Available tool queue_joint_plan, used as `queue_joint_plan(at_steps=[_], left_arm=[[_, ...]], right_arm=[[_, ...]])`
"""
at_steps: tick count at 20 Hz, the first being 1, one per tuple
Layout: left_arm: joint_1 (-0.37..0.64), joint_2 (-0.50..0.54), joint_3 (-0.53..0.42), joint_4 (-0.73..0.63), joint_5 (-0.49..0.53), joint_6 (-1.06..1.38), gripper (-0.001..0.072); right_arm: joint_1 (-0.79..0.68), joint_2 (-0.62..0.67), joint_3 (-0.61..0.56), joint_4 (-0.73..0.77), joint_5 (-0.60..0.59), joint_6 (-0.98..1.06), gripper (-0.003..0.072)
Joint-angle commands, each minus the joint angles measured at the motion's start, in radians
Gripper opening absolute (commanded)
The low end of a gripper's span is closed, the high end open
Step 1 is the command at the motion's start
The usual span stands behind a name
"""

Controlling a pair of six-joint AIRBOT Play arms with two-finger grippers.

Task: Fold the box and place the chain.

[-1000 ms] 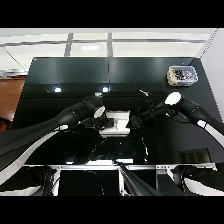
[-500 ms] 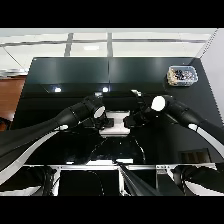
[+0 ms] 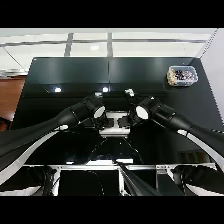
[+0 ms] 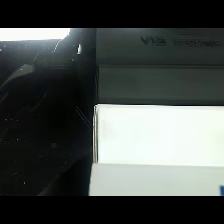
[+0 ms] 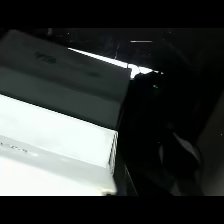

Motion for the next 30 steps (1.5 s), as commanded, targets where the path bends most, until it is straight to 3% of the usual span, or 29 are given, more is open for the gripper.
queue_joint_plan(at_steps=[1,5,11,13,18,19,20,21,27,28,30], left_arm=[[0.001,-0.001,0.000,0.000,0.002,0.000,0.0029],[0.001,-0.001,0.000,0.000,0.001,0.000,0.0029],[0.001,-0.001,0.000,0.000,0.002,0.000,0.0029],[0.001,-0.001,0.000,0.000,0.001,0.000,0.0029],[0.001,-0.001,0.000,0.000,-0.002,0.000,0.0029],[0.001,-0.001,0.000,0.000,-0.002,0.000,0.0030],[0.001,-0.001,0.000,0.000,-0.002,0.000,0.0029],[0.001,-0.001,0.000,-0.001,-0.002,0.000,0.0029],[0.001,-0.001,0.000,-0.001,-0.002,0.000,0.0029],[0.001,-0.001,0.000,0.000,-0.002,0.000,0.0029],[0.001,-0.001,0.000,-0.001,-0.002,0.000,0.0030]], right_arm=[[0.037,-0.050,0.046,-0.071,0.077,0.093,0.0310],[0.036,-0.092,0.060,-0.069,0.109,0.203,0.0309],[0.028,-0.109,0.060,-0.021,0.124,0.202,0.0303],[0.028,-0.117,0.060,-0.014,0.122,0.203,0.0015],[0.028,-0.119,0.062,-0.013,0.121,0.203,0.0016],[0.028,-0.119,0.063,-0.012,0.121,0.203,0.0048],[0.028,-0.119,0.063,-0.010,0.121,0.203,0.0172],[0.028,-0.119,0.062,-0.010,0.121,0.203,0.0172],[0.028,-0.119,0.062,-0.011,0.120,0.203,0.0165],[0.028,-0.119,0.062,-0.011,0.121,0.203,0.0011],[0.028,-0.119,0.062,-0.011,0.121,0.202,0.0014]])
